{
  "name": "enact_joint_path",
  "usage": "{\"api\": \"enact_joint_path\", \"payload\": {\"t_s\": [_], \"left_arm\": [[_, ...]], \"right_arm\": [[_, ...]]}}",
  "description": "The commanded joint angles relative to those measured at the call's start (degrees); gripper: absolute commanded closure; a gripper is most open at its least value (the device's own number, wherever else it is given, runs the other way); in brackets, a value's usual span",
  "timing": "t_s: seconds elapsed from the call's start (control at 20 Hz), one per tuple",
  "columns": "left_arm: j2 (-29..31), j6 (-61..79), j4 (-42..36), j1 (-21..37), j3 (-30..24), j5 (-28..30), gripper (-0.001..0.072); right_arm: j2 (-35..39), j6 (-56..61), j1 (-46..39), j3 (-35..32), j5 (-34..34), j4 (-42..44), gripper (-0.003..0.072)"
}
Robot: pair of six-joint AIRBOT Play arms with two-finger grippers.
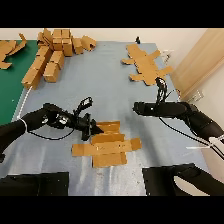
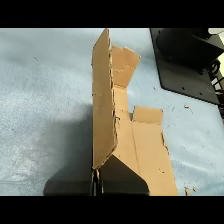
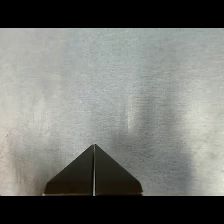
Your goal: Fold the box.
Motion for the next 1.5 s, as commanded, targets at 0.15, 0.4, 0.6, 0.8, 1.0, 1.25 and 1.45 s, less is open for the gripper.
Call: {"api": "enact_joint_path", "payload": {"t_s": [0.15,0.4,0.6,0.8,1.0,1.25,1.45], "left_arm": [[0.28,0.04,-0.20,-0.02,-1.55,0.31,0.0698],[3.78,5.20,-4.11,-0.02,0.26,5.92,0.0698],[3.10,9.18,-5.86,-0.46,0.31,8.44,0.0698],[2.43,9.03,-1.33,-3.30,0.22,8.41,0.0698],[2.43,8.39,-1.05,-4.66,-0.09,7.89,0.0698],[2.45,6.91,0.20,-4.66,-2.62,7.56,0.0698],[2.56,6.86,0.11,-4.52,-2.54,7.21,0.0698]], "right_arm": [[0.04,-0.04,0.04,0.00,0.07,0.00,0.0682],[0.04,-0.37,0.04,0.00,0.11,0.00,0.0682],[0.04,-0.46,0.04,0.00,0.11,0.00,0.0682],[0.04,-0.46,0.04,0.00,0.26,0.02,0.0682],[0.04,-0.46,0.04,0.00,0.55,0.04,0.0682],[0.04,-0.50,0.04,0.00,0.52,0.02,0.0682],[0.04,-0.50,0.07,0.00,0.50,0.02,0.0682]]}}
